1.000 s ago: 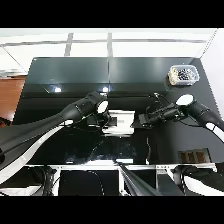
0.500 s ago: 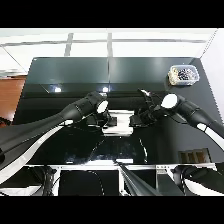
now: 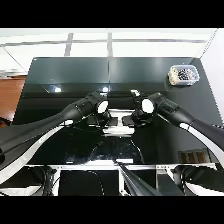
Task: Fold the box and place the chain.
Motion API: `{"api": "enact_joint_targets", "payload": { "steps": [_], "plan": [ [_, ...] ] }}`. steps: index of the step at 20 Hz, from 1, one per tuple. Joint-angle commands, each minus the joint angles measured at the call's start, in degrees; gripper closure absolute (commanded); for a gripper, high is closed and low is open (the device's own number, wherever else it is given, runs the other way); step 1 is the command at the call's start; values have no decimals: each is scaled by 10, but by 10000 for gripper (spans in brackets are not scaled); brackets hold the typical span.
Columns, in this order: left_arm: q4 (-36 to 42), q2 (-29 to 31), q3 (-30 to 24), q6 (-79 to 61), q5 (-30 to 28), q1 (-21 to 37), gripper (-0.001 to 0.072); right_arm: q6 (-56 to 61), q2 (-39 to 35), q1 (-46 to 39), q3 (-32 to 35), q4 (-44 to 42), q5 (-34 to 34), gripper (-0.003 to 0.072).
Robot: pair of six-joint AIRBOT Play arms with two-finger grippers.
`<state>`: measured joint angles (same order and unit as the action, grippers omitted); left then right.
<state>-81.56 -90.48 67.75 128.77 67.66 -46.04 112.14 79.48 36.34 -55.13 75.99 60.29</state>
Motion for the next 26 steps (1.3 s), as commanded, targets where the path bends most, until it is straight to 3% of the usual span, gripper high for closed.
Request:
{"api": "enact_joint_targets", "payload": {
  "steps": [1, 6, 7, 12, 13, 14, 26],
  "plan": [
    [-2, 0, 0, 1, 2, 0, 683, 106, 14, 28, -14, 74, 21, 404],
    [-2, 0, 0, 0, 5, 0, 683, 120, 15, 31, -14, 74, 17, 501],
    [-2, 0, 0, 0, 5, 0, 683, 121, 15, 31, -14, 74, 19, 683],
    [-2, 0, 0, 0, 4, 0, 683, 131, 15, 31, -14, 69, 19, 657],
    [-2, 0, 0, 0, 4, 0, 683, 131, 15, 31, -14, 65, 19, 492],
    [-2, 0, 0, 0, 3, 0, 683, 130, 15, 31, -14, 61, 19, 475],
    [-2, 0, 0, 0, 3, 0, 683, 125, 22, 34, -14, 44, 24, 490]
  ]
}}
